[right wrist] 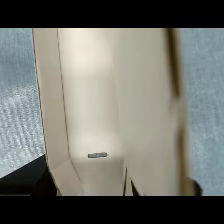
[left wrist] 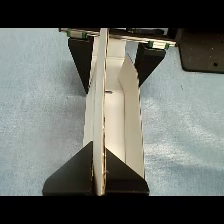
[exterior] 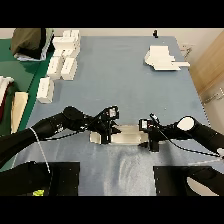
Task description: Fold the box.
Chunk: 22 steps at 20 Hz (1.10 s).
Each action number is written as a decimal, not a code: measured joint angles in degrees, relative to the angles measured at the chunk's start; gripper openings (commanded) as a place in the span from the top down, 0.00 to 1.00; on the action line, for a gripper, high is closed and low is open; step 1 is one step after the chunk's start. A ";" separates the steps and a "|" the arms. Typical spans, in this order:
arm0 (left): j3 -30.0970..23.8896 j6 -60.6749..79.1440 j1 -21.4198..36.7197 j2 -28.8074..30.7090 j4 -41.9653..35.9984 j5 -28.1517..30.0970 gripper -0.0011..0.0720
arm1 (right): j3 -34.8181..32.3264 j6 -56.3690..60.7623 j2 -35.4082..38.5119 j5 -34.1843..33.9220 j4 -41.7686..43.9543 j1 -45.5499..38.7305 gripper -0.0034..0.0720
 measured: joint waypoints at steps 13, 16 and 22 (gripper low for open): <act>0.00 0.00 0.00 0.00 0.00 0.02 0.96 | 0.15 -2.27 0.00 0.50 4.00 0.07 0.08; 0.00 0.02 0.00 0.00 0.00 0.02 0.96 | 0.17 -2.64 -1.40 0.15 4.26 0.07 0.15; 0.00 0.02 0.00 0.00 0.02 0.00 0.96 | 0.22 -3.76 -2.80 -0.35 4.79 0.11 0.23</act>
